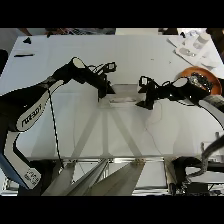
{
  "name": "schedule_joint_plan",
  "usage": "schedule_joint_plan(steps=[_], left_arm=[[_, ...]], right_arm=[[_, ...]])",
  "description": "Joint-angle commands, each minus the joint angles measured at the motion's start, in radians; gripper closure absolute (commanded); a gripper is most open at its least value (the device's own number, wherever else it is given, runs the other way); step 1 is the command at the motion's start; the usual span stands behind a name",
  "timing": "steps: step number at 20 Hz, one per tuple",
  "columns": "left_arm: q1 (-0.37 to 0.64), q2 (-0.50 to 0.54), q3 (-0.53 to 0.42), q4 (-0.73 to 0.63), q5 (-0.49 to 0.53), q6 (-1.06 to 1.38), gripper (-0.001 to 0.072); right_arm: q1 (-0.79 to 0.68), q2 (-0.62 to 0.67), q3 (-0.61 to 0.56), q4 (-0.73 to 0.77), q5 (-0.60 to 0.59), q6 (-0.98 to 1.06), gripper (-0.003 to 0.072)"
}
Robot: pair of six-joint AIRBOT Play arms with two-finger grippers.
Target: Fold the box and place the chain.
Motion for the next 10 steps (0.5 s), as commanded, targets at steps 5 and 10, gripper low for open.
schedule_joint_plan(steps=[5,10], left_arm=[[-0.001,0.000,0.000,0.000,0.000,0.000,0.0702],[-0.001,0.000,0.000,0.000,0.000,0.000,0.0702]], right_arm=[[-0.005,-0.039,0.018,0.038,0.066,-0.095,-0.0006],[-0.035,-0.041,0.063,0.105,0.144,-0.132,-0.0006]])
